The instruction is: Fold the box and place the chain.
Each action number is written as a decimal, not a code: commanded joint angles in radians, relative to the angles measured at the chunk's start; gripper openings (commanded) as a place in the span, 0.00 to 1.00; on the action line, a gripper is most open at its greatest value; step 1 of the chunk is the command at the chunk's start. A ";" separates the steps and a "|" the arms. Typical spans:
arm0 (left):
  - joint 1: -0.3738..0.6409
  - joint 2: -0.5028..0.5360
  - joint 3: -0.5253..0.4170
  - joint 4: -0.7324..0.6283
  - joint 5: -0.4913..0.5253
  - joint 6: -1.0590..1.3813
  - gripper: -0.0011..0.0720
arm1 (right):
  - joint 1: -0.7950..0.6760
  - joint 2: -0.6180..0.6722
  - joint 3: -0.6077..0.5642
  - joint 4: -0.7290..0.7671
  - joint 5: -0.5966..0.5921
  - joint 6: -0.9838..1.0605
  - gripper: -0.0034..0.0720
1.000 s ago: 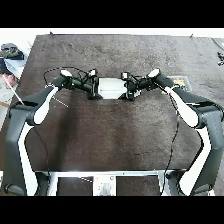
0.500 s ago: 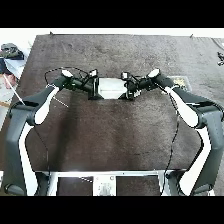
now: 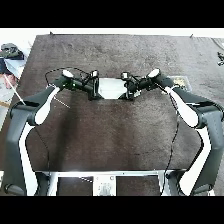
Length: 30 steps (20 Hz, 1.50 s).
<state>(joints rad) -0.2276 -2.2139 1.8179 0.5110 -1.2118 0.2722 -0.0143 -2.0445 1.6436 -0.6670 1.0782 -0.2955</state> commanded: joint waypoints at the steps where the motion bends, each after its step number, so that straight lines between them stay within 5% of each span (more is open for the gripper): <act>1: -0.006 -0.001 0.000 0.021 -0.011 -0.002 0.41 | 0.001 0.000 0.000 0.001 -0.002 0.001 0.40; 4: -0.005 -0.001 0.000 0.021 -0.012 -0.005 0.40 | 0.001 0.000 0.000 0.001 -0.002 0.001 0.40; 6: -0.006 -0.001 0.000 0.021 -0.010 -0.003 0.20 | 0.001 0.000 0.000 0.001 -0.002 0.001 0.40; 30: -0.006 -0.001 0.000 0.019 -0.001 -0.003 0.20 | 0.002 0.000 0.000 0.001 -0.038 0.001 0.40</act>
<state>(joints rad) -0.2329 -2.2143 1.8179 0.5308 -1.2140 0.2684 -0.0139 -2.0441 1.6436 -0.6666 1.0626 -0.2951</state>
